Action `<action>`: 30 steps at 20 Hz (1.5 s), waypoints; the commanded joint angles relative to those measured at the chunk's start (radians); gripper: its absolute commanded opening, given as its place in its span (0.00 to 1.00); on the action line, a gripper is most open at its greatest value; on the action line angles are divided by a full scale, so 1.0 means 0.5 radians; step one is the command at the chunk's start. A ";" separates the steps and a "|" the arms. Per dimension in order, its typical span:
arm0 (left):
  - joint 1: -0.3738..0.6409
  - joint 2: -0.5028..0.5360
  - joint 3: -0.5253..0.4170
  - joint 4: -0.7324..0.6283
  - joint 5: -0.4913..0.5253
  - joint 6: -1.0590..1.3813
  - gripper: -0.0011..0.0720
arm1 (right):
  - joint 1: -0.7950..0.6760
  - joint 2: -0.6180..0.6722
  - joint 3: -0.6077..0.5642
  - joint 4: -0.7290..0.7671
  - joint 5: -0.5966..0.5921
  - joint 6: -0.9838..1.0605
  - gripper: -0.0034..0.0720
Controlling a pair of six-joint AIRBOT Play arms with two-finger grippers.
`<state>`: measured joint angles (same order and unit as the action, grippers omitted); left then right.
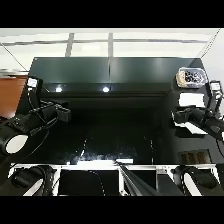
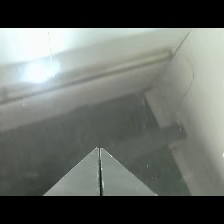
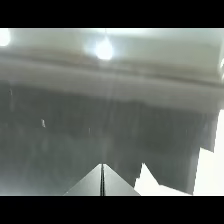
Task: Fold the box and place the chain.
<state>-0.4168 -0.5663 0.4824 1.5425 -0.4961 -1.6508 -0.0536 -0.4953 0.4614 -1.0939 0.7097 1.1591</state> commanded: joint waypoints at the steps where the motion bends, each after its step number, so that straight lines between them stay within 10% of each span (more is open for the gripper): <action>1: -0.001 -0.002 -0.001 0.001 0.169 0.000 0.05 | -0.001 0.001 -0.001 0.209 -0.359 0.001 0.07; 8: 0.002 -0.217 -0.002 0.002 0.726 0.002 0.05 | -0.119 -0.288 0.000 0.032 -1.411 0.000 0.07; 11: 0.003 -0.386 0.001 0.003 0.782 0.002 0.13 | -0.649 -0.750 0.217 0.252 -1.313 0.005 0.07; 12: 0.002 -0.421 0.001 0.002 0.775 0.002 0.53 | -0.872 -0.911 0.364 0.356 -1.089 0.008 0.24; 13: 0.002 -0.440 0.001 0.002 0.768 0.001 1.00 | -1.065 -1.056 0.508 0.424 -0.854 0.008 0.70; 14: 0.002 -0.445 0.001 0.004 0.759 0.002 0.99 | -1.224 -1.190 0.647 0.407 -0.607 -0.001 0.99; 22: 0.002 -0.443 0.002 -0.166 -0.015 -0.016 0.99 | -1.934 -1.823 1.412 -0.343 0.521 0.252 0.98; 25: -0.004 -0.443 0.002 -0.262 -0.072 -0.014 0.99 | -1.911 -2.042 1.540 -0.363 0.970 -0.204 0.65; 30: -0.008 -0.443 0.002 -0.271 -0.072 -0.013 0.99 | -1.820 -2.163 1.566 -0.208 0.990 -0.446 0.65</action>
<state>-0.4202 -0.7868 0.4824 1.4235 -0.5110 -1.6566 -0.9798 -1.5383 1.2259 -1.2285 1.1515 1.0283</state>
